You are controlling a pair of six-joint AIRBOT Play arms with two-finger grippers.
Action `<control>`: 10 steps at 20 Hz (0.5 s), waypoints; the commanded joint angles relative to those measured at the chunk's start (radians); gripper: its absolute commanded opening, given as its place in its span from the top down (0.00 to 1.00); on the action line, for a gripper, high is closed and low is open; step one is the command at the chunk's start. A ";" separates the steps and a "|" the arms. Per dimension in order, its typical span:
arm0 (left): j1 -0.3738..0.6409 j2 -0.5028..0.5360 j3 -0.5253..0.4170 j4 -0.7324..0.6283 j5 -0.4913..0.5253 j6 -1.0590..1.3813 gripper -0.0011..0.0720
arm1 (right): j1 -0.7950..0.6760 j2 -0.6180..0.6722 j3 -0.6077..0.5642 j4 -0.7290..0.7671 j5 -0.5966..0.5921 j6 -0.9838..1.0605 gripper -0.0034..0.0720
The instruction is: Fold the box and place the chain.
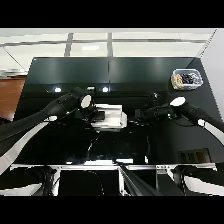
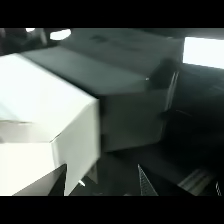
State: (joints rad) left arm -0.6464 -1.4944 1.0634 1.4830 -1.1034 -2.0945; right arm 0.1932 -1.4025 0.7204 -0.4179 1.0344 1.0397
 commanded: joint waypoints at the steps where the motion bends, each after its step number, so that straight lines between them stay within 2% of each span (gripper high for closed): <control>1: 0.001 0.000 0.001 0.000 0.000 0.000 0.95 | 0.034 -0.008 0.090 -0.023 0.087 0.003 0.29; 6: 0.001 0.000 0.001 0.000 0.000 0.000 0.95 | 0.129 -0.008 0.125 -0.067 0.018 0.087 0.33; 9: 0.001 0.000 0.001 0.000 0.000 0.000 0.95 | 0.202 -0.008 0.182 -0.210 -0.035 0.207 0.34; 10: 0.001 0.000 0.001 0.000 0.000 0.000 0.95 | 0.223 -0.008 0.204 -0.265 -0.048 0.253 0.47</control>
State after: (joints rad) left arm -0.6464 -1.4944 1.0634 1.4830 -1.1034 -2.0945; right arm 0.3565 -1.4105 0.8749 -0.5491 1.0336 1.1740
